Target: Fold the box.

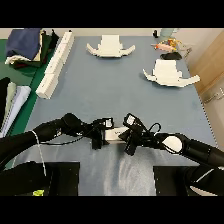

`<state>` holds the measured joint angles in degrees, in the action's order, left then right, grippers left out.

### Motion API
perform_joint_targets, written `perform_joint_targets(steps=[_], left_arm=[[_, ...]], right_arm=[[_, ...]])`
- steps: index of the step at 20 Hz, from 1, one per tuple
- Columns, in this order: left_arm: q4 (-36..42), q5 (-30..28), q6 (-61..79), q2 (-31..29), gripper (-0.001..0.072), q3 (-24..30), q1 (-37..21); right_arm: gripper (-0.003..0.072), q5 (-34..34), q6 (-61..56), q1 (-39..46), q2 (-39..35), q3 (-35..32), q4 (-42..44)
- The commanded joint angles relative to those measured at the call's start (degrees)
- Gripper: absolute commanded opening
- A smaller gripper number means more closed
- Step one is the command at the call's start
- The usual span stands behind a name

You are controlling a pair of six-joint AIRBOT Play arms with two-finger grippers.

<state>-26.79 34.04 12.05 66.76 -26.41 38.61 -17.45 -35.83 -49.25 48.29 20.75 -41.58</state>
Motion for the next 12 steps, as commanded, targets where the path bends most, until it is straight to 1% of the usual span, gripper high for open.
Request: perform_joint_targets(steps=[1, 7, 12], left_arm=[[-0.02, -0.02, 0.09, 0.02, 0.0374, -0.07, -0.02], [-0.02, -0.02, 0.09, 0.02, 0.0374, -0.07, -0.02], [-0.02, -0.02, 0.09, 0.0, 0.0374, -0.07, -0.02]], right_arm=[[0.0004, 3.34, -0.11, 0.0, -3.65, 0.15, 0.5], [0.0004, 3.45, -0.48, 0.0, -4.66, 0.11, -1.64], [0.0004, 1.46, -2.27, 0.0, -1.66, 0.13, -2.99]])
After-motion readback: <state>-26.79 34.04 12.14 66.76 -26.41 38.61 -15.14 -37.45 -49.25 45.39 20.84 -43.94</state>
